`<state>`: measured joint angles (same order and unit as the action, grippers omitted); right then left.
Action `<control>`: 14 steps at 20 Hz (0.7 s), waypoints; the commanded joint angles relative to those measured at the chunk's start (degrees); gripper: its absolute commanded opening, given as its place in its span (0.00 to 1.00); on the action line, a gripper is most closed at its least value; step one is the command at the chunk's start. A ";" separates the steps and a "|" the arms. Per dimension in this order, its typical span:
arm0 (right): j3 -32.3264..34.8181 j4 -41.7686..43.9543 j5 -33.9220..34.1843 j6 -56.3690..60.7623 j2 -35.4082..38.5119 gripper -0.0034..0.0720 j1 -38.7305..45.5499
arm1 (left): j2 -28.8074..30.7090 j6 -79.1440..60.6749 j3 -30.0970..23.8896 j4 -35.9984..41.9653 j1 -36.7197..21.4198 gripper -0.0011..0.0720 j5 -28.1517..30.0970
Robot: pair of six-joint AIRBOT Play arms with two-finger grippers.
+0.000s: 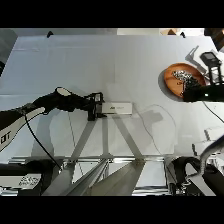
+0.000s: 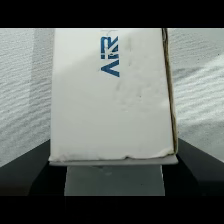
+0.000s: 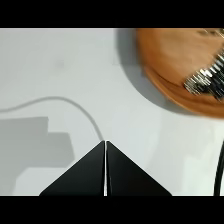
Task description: Fold the box and place the chain.
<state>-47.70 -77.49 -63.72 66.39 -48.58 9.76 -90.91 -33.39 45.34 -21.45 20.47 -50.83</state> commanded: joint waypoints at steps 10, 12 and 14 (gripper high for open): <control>-0.02 -4.55 4.76 4.35 0.59 0.06 5.01 | 0.26 1.22 0.02 0.00 -0.02 0.07 -0.39; -0.02 -4.55 4.83 4.33 0.59 0.06 5.01 | 2.01 3.34 0.02 -0.15 -0.13 0.03 -0.37; -0.02 -4.57 4.83 4.31 0.59 0.06 5.01 | 5.99 8.28 0.02 -1.51 -0.46 0.03 -0.31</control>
<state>-47.70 -81.95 -59.61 70.48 -48.03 14.72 -88.18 -30.06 45.34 -21.91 20.32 -51.16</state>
